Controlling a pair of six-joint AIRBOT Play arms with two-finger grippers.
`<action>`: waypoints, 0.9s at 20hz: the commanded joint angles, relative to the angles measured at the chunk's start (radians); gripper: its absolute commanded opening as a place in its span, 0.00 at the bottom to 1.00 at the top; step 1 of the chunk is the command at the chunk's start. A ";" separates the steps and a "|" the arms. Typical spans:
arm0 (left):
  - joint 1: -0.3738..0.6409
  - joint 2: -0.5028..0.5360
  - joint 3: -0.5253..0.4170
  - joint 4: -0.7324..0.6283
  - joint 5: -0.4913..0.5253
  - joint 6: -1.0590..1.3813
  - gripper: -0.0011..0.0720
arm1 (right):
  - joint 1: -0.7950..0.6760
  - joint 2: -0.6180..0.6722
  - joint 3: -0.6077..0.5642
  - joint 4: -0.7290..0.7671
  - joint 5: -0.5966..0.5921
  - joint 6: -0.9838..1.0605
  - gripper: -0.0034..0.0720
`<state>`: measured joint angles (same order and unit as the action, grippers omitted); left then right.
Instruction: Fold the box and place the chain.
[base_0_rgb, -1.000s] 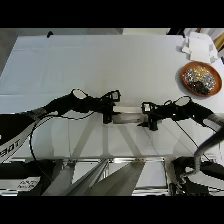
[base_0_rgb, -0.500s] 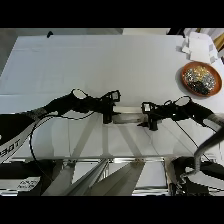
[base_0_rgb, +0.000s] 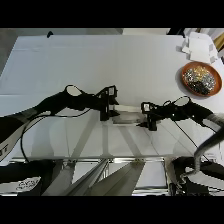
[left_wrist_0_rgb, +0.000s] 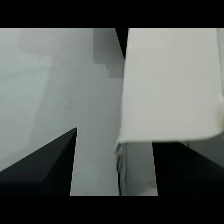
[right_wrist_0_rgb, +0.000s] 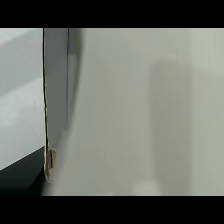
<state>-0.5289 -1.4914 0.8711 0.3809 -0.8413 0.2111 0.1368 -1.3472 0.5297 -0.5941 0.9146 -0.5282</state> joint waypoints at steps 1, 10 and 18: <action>0.045 0.095 0.001 0.246 -0.065 -0.261 0.73 | -0.001 0.001 0.000 -0.004 -0.002 0.000 0.54; 0.061 0.308 0.001 0.624 -0.342 -0.722 0.50 | -0.001 0.001 0.000 -0.004 -0.002 0.000 0.54; -0.186 0.322 0.001 0.524 -0.235 -0.728 0.02 | -0.001 0.001 0.000 -0.004 -0.002 0.000 0.54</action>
